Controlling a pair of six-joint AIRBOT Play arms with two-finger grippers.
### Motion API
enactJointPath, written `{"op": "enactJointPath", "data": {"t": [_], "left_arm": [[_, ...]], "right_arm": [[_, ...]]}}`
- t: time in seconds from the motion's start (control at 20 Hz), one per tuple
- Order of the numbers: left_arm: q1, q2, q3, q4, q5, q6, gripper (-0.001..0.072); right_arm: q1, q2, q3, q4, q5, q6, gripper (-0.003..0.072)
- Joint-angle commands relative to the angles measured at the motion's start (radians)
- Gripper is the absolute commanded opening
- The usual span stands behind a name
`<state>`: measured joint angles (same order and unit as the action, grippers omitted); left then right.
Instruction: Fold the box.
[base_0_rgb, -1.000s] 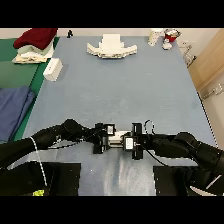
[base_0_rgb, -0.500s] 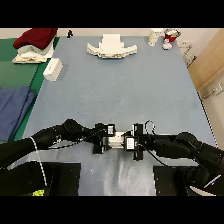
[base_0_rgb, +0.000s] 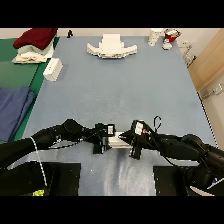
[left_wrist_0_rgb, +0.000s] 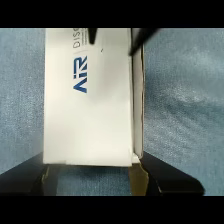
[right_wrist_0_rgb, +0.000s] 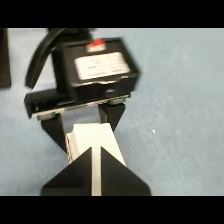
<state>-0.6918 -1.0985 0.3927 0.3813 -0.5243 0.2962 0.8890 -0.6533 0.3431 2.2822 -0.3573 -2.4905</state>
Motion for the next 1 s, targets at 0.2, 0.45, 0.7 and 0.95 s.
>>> {"op": "enactJointPath", "data": {"t": [0.2, 0.45, 0.7, 0.95], "left_arm": [[0.0, 0.001, 0.001, 0.0, 0.001, 0.0, 0.052], [0.0, 0.001, 0.001, 0.0, 0.0, 0.0, 0.052], [0.0, 0.001, 0.001, 0.0, 0.001, 0.0, 0.052], [0.0, 0.001, 0.001, 0.0, 0.001, 0.0, 0.052]], "right_arm": [[0.075, 0.01, -0.143, 0.038, 0.253, 0.338, 0.0018], [0.077, -0.011, -0.187, 0.038, 0.24, 0.357, 0.0018], [0.077, -0.066, -0.204, 0.037, 0.22, 0.382, 0.0018], [0.077, -0.077, -0.204, 0.037, 0.221, 0.386, 0.0018]]}}
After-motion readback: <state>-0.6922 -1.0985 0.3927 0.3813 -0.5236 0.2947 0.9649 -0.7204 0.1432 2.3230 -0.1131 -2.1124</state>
